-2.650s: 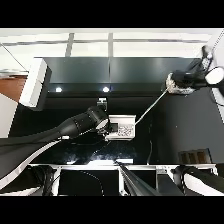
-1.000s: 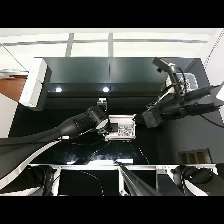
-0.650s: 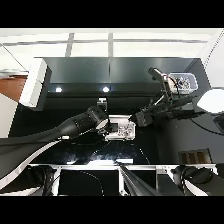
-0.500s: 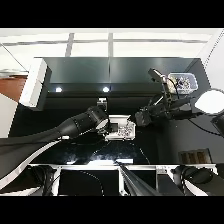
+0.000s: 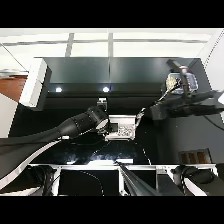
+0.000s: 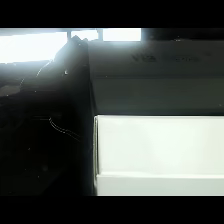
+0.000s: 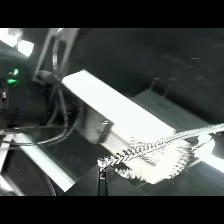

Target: Fold the box and place the chain.

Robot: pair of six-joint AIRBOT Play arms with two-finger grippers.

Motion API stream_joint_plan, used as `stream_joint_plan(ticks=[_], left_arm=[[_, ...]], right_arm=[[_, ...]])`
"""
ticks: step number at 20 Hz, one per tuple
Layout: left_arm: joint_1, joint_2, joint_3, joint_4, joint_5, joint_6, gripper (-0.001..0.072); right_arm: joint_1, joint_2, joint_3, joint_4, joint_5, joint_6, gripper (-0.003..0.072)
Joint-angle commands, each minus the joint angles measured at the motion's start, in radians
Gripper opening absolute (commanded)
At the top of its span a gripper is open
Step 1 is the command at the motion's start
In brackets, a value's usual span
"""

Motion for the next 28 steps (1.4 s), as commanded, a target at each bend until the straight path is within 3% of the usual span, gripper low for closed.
stream_joint_plan(ticks=[1, 5, 9, 14, 24, 25, 26, 27, 28], left_arm=[[0.001, 0.0, 0.0, 0.0, 0.0, 0.0, 0.0034], [0.001, 0.0, 0.0, 0.0, 0.0, 0.0, 0.0034], [0.001, 0.0, 0.0, 0.0, 0.0, 0.0, 0.0034], [0.001, 0.0, 0.0, 0.0, 0.0, 0.0, 0.0034], [0.001, 0.0, 0.0, 0.0, 0.0, 0.0, 0.0034], [0.001, 0.0, 0.0, 0.0, 0.0, 0.0, 0.0034], [0.001, 0.0, 0.0, 0.0, 0.0, 0.0, 0.0034], [0.001, 0.0, 0.0, 0.0, 0.0, 0.0, 0.0034], [0.001, 0.0, 0.0, 0.0, 0.0, 0.0, 0.0034]], right_arm=[[-0.129, 0.051, 0.014, -0.03, 0.066, -0.001, 0.004], [-0.091, 0.044, -0.005, 0.072, 0.043, -0.014, 0.004], [0.02, 0.031, -0.084, 0.183, -0.063, -0.023, 0.0039], [0.118, 0.003, -0.134, 0.185, -0.175, -0.022, 0.0039], [0.155, -0.047, -0.14, 0.13, -0.191, -0.006, 0.0041], [0.155, -0.05, -0.14, 0.138, -0.188, -0.006, 0.0113], [0.155, -0.05, -0.14, 0.14, -0.188, -0.006, 0.0409], [0.148, -0.05, -0.138, 0.137, -0.176, -0.005, 0.0504], [0.123, -0.05, -0.134, 0.135, -0.15, -0.005, 0.0504]])
